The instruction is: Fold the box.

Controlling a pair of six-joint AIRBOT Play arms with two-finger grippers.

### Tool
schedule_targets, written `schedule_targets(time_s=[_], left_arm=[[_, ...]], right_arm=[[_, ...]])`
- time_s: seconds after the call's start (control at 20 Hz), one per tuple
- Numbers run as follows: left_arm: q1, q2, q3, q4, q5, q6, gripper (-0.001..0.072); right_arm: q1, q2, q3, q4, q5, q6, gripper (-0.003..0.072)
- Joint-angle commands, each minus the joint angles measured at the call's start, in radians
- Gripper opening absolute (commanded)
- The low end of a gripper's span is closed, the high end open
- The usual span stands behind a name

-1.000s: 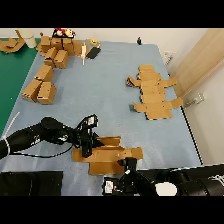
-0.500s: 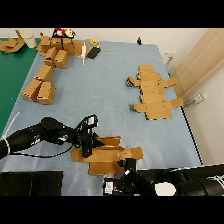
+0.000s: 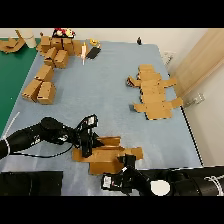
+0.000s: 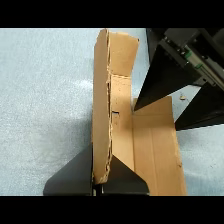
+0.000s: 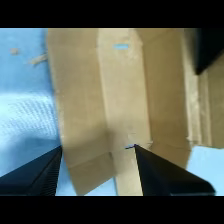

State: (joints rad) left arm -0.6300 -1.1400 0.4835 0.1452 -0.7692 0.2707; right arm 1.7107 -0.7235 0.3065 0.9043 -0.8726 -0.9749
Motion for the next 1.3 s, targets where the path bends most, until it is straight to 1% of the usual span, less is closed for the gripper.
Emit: schedule_targets(time_s=[0.0, 0.15, 0.3, 0.45, 0.5, 0.6, 0.75, 0.9, 1.0, 1.15, 1.25], left_arm=[[0.000, -0.001, 0.000, 0.000, 0.000, 0.000, 0.0014], [0.000, -0.001, 0.000, 0.000, 0.000, 0.000, 0.0013], [0.000, -0.001, 0.000, 0.000, 0.000, 0.000, 0.0014], [0.000, -0.001, 0.000, 0.000, 0.000, 0.000, 0.0013], [0.000, -0.001, 0.000, 0.000, 0.000, 0.000, 0.0013], [0.000, -0.001, 0.000, 0.000, 0.000, 0.000, 0.0014], [0.000, -0.001, 0.000, 0.000, 0.000, 0.000, 0.0014], [0.000, -0.001, 0.000, 0.000, 0.000, 0.000, 0.0014], [0.000, -0.001, 0.000, 0.000, 0.000, 0.000, 0.0014], [0.000, -0.001, 0.000, 0.000, 0.000, 0.000, 0.0014], [0.000, -0.001, 0.000, 0.000, 0.000, 0.000, 0.0013]], right_arm=[[-0.016, -0.001, 0.020, -0.045, -0.027, 0.018, 0.0714], [-0.016, 0.011, 0.056, -0.044, -0.080, 0.017, 0.0714], [-0.016, 0.021, 0.064, -0.053, -0.124, 0.019, 0.0714], [-0.042, 0.020, 0.064, -0.110, -0.157, 0.085, 0.0714], [-0.065, 0.020, 0.064, -0.109, -0.150, 0.085, 0.0714], [-0.117, 0.020, 0.057, -0.103, -0.097, 0.083, 0.0714], [-0.186, 0.024, 0.055, -0.024, -0.023, 0.028, 0.0714], [-0.245, 0.056, 0.040, 0.106, 0.046, -0.117, 0.0714], [-0.302, 0.107, 0.019, 0.163, 0.077, -0.192, 0.0714], [-0.414, 0.182, -0.010, 0.251, 0.113, -0.346, 0.0714], [-0.493, 0.195, -0.011, 0.314, 0.133, -0.470, 0.0714]])
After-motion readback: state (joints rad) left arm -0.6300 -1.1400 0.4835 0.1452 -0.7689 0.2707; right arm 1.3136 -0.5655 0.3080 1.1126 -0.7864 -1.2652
